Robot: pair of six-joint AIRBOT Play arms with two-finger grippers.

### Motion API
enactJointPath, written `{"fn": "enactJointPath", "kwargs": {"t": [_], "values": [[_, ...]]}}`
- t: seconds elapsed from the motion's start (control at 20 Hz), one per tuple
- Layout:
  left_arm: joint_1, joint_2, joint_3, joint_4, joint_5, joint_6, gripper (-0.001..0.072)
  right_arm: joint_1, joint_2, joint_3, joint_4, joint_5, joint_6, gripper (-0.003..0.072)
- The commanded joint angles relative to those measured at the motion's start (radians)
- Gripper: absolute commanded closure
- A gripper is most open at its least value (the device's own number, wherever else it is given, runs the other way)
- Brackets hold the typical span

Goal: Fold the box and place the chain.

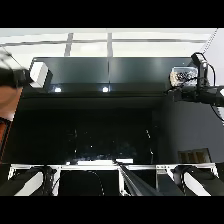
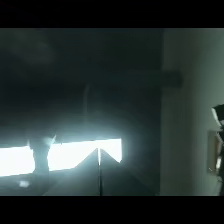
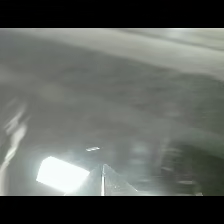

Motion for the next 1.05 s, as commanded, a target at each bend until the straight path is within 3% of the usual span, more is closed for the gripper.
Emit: {"fn": "enactJointPath", "kwargs": {"t": [0.0, 0.1, 0.2, 0.4, 1.0], "values": [[-0.086, 0.3, -0.404, -0.028, 0.218, -0.019, 0.0687, -0.015, -0.001, -0.045, -0.164, -0.179, 0.089, 0.0671], [-0.097, 0.392, -0.516, -0.029, 0.236, -0.019, 0.0687, -0.016, -0.006, -0.058, -0.188, -0.181, 0.089, 0.0671], [-0.095, 0.449, -0.568, -0.009, 0.237, -0.019, 0.0686, -0.016, -0.007, -0.069, -0.188, -0.168, 0.089, 0.0671], [-0.095, 0.499, -0.569, 0.009, 0.237, -0.019, 0.0685, -0.016, -0.006, -0.068, -0.163, -0.162, 0.089, 0.0671], [-0.095, 0.497, -0.569, 0.009, 0.237, -0.019, 0.0685, -0.016, -0.006, -0.068, -0.162, -0.162, 0.089, 0.0671]]}}
